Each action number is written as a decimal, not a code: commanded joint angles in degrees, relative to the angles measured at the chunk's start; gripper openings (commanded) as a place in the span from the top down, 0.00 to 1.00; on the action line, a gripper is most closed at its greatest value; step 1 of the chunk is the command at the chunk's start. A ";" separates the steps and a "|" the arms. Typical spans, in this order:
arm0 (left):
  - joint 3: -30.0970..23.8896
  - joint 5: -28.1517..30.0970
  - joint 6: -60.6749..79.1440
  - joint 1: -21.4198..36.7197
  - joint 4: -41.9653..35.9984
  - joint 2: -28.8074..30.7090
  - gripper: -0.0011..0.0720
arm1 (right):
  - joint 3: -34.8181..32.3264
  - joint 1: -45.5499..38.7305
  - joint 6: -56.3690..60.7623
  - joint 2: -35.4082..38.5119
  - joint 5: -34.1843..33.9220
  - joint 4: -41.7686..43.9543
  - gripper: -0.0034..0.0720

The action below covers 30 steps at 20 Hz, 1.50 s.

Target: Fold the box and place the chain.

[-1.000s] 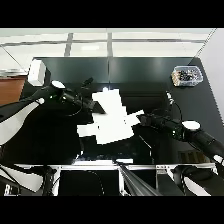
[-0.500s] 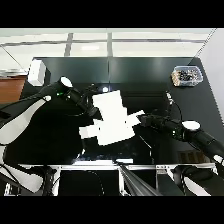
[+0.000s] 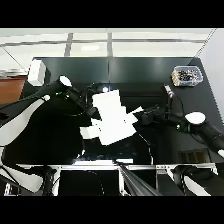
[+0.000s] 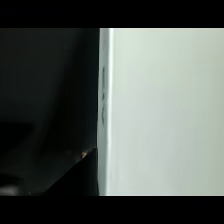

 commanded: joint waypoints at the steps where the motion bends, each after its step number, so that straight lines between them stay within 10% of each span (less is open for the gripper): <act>1: -0.20 0.44 0.17 -0.87 4.13 4.11 0.96 | 9.92 -3.91 -1.62 0.57 13.86 -26.01 0.02; 7: -16.61 27.41 27.15 -8.35 -5.86 19.34 0.95 | 12.92 -1.84 -8.57 0.50 23.67 -34.03 0.02; 12: -17.16 36.74 42.86 -14.84 1.73 18.62 0.95 | 11.63 3.72 -12.39 0.31 19.65 -42.18 0.02; 30: -17.16 38.16 38.91 -15.43 5.38 16.15 0.95 | -0.66 13.77 -24.94 -1.07 12.22 -31.56 0.02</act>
